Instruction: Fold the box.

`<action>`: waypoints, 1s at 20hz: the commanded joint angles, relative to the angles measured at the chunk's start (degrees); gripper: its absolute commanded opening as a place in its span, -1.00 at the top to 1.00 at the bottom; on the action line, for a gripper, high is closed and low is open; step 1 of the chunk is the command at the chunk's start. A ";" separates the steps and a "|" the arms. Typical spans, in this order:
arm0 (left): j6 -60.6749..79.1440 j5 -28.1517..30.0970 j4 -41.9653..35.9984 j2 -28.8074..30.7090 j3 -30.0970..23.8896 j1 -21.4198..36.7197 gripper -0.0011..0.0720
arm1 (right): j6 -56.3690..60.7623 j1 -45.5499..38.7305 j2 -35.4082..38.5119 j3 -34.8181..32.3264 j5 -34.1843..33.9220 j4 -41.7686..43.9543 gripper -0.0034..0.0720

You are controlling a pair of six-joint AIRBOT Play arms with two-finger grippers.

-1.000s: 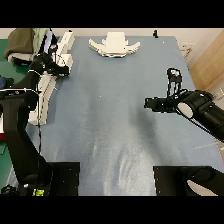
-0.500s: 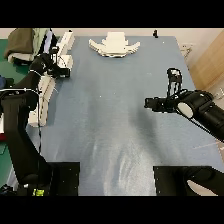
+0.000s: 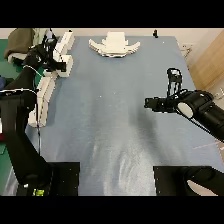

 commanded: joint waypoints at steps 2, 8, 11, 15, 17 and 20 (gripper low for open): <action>0.11 -5.64 0.13 3.10 0.52 0.00 -0.89 | 0.00 0.02 -0.04 0.04 0.02 0.44 0.90; -0.68 -16.20 0.20 8.98 0.50 -0.09 0.93 | 0.00 0.02 -0.04 0.04 0.02 2.19 0.90; -3.13 -18.93 0.17 13.44 -1.38 -0.83 0.95 | -0.44 0.02 -0.35 0.57 0.09 3.76 0.90; -3.08 -18.18 0.22 23.76 -12.09 -4.81 0.95 | -7.41 0.02 -7.28 7.85 2.58 8.50 0.90; -3.04 -13.66 0.81 32.00 -22.14 -7.80 0.95 | -10.21 0.00 -13.68 14.93 7.43 9.66 0.90; -3.10 -3.69 0.50 47.69 -41.97 -12.07 0.95 | -13.46 0.00 -22.73 25.42 13.00 12.02 0.90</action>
